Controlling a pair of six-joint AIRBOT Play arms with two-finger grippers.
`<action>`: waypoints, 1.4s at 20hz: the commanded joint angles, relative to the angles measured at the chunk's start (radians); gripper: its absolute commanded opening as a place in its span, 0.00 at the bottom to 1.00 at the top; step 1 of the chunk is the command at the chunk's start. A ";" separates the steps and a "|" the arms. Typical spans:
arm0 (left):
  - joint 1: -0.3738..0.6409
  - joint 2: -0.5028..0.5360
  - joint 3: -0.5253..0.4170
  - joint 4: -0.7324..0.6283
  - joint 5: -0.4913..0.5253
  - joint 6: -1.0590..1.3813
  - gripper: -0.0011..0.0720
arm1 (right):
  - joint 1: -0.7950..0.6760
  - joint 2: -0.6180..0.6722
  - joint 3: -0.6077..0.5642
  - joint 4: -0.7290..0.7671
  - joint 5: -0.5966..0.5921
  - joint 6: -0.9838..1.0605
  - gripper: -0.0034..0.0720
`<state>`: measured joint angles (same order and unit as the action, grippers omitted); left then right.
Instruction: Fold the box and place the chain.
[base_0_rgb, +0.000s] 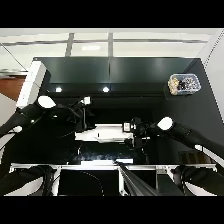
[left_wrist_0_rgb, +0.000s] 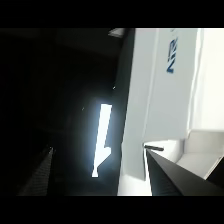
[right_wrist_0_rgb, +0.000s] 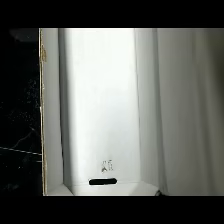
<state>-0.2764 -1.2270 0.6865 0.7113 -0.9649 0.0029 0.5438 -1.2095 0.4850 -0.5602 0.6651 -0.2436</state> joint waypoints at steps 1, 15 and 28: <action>0.042 0.032 0.000 0.041 -0.014 -0.046 0.96 | 0.001 0.000 0.000 0.002 0.000 0.001 0.68; 0.047 0.032 0.000 0.043 -0.013 -0.143 0.96 | 0.001 0.000 0.000 0.002 0.000 0.001 0.68; 0.180 0.090 0.000 0.114 -0.210 -0.335 0.05 | 0.001 0.000 0.000 0.002 0.000 0.000 0.68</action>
<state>-0.1440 -1.1576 0.6865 0.8169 -1.0473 -0.2699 0.5438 -1.2095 0.4850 -0.5583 0.6651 -0.2432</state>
